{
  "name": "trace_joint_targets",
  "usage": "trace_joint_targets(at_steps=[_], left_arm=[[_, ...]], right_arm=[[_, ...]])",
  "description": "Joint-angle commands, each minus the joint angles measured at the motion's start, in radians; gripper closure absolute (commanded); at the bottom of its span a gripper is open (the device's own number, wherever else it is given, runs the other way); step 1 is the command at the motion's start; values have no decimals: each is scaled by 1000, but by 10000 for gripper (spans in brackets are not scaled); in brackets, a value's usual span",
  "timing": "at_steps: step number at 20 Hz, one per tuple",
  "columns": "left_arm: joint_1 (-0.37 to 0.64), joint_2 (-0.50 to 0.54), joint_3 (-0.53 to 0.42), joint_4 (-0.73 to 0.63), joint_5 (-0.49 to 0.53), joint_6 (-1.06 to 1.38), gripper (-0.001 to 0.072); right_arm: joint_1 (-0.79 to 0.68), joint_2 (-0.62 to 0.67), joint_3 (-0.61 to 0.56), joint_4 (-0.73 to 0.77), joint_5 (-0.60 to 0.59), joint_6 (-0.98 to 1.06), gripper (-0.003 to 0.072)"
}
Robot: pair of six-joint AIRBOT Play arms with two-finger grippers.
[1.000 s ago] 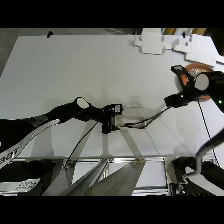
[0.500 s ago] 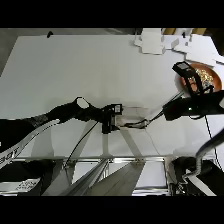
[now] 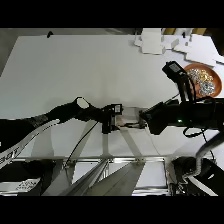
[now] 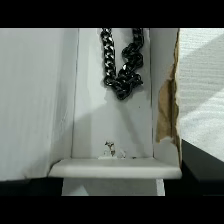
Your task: Fold the box and place the chain.
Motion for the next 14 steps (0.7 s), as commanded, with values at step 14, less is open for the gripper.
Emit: trace_joint_targets(at_steps=[14], left_arm=[[1, 1, 0, 0, 0, 0, 498]], right_arm=[[142, -269, 1, -123, -60, 70, 564]])
